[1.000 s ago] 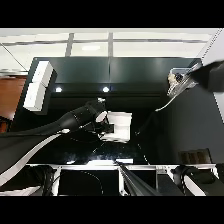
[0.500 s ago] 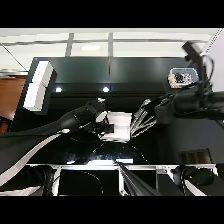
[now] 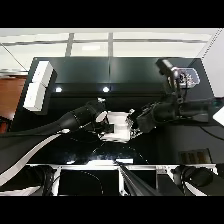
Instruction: Fold the box and place the chain.
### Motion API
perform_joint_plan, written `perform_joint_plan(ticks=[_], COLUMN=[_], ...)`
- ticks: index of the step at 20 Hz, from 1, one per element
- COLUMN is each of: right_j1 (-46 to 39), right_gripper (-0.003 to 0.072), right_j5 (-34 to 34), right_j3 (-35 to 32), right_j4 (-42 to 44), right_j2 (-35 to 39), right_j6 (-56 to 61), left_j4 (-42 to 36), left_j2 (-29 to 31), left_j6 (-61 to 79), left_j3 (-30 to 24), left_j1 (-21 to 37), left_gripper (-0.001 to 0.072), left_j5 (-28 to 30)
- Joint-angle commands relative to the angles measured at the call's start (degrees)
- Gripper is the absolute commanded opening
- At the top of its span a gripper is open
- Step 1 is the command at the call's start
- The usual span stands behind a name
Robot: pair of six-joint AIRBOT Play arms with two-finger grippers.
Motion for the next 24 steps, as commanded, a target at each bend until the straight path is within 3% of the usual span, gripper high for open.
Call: perform_joint_plan(ticks=[1,4,5,6,7,11,13,16,20,22,24], right_j1=[1.3,1.3,1.2,1.0,-0.2,-12.3,-18.7,-24.5,-21.6,-18.5,-14.0], right_gripper=[0.0039,0.0041,0.0155,0.0458,0.0685,0.0684,0.0683,0.0684,0.0704,0.0703,0.0703], right_j5=[-4.5,-8.0,-8.5,-8.2,-6.8,4.2,4.9,-4.4,-13.7,-15.6,-19.0], right_j3=[-4.6,-8.1,-8.7,-8.8,-8.7,-8.8,-10.3,-19.3,-32.9,-34.9,-35.1], right_j4=[0.0,0.1,0.0,-0.5,-0.6,-8.6,-15.6,-12.6,-1.6,-1.3,1.2], right_j2=[-1.7,-3.3,-3.7,-3.7,-3.3,2.3,6.0,9.2,7.8,4.5,-0.3], right_j6=[-0.5,-0.9,-0.9,-0.9,-0.9,-3.3,-5.7,-16.9,-40.8,-45.3,-58.8], left_j4=[0.0,0.0,0.0,0.0,0.0,0.0,-0.1,0.0,0.0,0.0,0.0], left_j2=[0.0,0.0,0.0,0.0,0.0,0.0,0.0,0.0,0.0,0.0,0.0], left_j6=[0.0,0.0,0.0,0.0,0.0,0.0,0.0,0.0,0.0,0.0,0.0], left_j3=[0.0,0.0,0.0,0.0,0.0,0.0,0.0,0.0,0.0,0.0,0.0], left_j1=[0.0,0.0,0.0,0.0,0.0,0.0,0.0,0.0,0.0,0.0,0.0], left_gripper=[0.0030,0.0030,0.0030,0.0030,0.0030,0.0030,0.0030,0.0030,0.0030,0.0030,0.0030], left_j5=[0.1,0.1,0.1,0.1,0.1,0.1,0.1,0.1,0.1,0.1,0.1])
